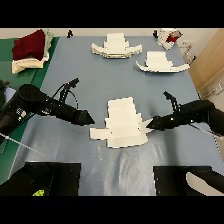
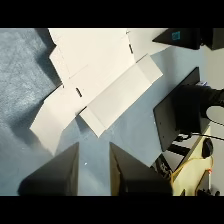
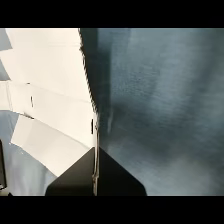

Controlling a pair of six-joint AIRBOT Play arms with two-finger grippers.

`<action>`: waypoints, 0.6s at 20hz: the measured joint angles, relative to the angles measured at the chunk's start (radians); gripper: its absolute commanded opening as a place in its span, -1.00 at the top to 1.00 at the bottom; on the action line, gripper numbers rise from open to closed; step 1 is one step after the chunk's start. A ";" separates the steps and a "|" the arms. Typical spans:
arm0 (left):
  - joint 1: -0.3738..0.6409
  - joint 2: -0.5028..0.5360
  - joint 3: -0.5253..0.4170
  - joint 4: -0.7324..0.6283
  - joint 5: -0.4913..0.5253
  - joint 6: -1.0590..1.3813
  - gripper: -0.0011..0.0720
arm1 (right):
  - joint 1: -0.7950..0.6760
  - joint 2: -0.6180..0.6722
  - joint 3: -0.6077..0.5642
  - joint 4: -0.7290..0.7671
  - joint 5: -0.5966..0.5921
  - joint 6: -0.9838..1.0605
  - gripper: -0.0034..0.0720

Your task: Fold the box.

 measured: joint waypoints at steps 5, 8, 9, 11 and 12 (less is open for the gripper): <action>0.009 -0.074 0.008 -0.011 0.078 0.064 0.27 | 0.097 0.221 -0.174 0.013 0.122 0.063 0.90; 0.012 -0.187 0.021 -0.087 0.097 0.150 0.27 | 0.131 0.286 -0.211 0.014 0.153 0.093 0.90; 0.013 -0.234 0.031 -0.116 0.100 0.183 -0.12 | 0.137 0.296 -0.217 0.014 0.160 0.098 0.90; 0.014 -0.323 0.060 -0.166 0.099 0.230 -0.43 | 0.143 0.311 -0.224 0.014 0.166 0.110 0.90; 0.014 -0.372 0.080 -0.184 0.097 0.249 -0.43 | 0.146 0.314 -0.227 0.013 0.167 0.112 0.90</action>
